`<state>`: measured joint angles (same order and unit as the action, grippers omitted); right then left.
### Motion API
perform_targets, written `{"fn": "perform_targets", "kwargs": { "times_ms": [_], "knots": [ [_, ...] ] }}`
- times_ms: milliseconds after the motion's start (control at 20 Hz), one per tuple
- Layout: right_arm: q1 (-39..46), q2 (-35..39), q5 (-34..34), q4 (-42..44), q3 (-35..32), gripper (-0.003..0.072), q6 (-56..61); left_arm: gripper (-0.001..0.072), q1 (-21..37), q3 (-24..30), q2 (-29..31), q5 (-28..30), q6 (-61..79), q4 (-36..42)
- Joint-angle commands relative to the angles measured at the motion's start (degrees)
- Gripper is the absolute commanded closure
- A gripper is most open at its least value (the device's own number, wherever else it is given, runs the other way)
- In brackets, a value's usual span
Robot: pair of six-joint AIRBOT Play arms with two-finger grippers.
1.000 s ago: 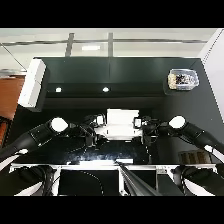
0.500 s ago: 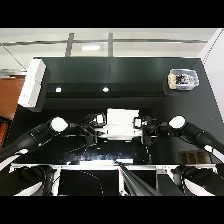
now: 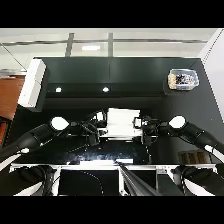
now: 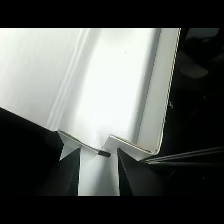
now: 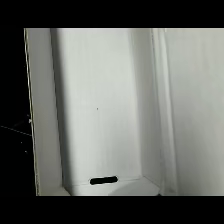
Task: Fold the box and place the chain.
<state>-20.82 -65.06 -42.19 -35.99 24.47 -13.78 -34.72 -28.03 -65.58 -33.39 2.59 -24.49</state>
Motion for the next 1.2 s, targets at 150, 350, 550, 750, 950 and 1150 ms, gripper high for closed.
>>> {"fn": "perform_targets", "kwargs": {
  "times_ms": [150,350,550,750,950,1150],
  "knots": [
    [0.0,0.0,0.0,0.0,0.0,0.0153,0.0,0.0433,-0.2,0.0,-1.3,-0.3,2.2,5.1],
    [0.0,0.0,0.0,0.0,0.0,0.0153,0.0,0.0432,-0.3,-0.3,-3.0,-0.4,3.5,6.3],
    [0.0,0.0,0.0,0.0,0.0,0.0153,0.0,0.0432,-0.3,-2.8,-6.1,-2.5,5.2,7.6],
    [0.0,0.0,0.0,0.0,0.0,0.0153,0.0,0.0433,-0.2,-3.4,-6.9,-3.4,5.2,6.1],
    [0.0,0.0,0.0,0.0,0.0,0.0153,0.0,0.0489,-0.2,-3.4,-6.9,-3.5,5.1,5.7],
    [0.0,0.0,0.0,0.0,0.0,0.0153,0.0,0.033,-0.2,-3.4,-6.9,-3.5,5.1,5.7]
  ]
}}
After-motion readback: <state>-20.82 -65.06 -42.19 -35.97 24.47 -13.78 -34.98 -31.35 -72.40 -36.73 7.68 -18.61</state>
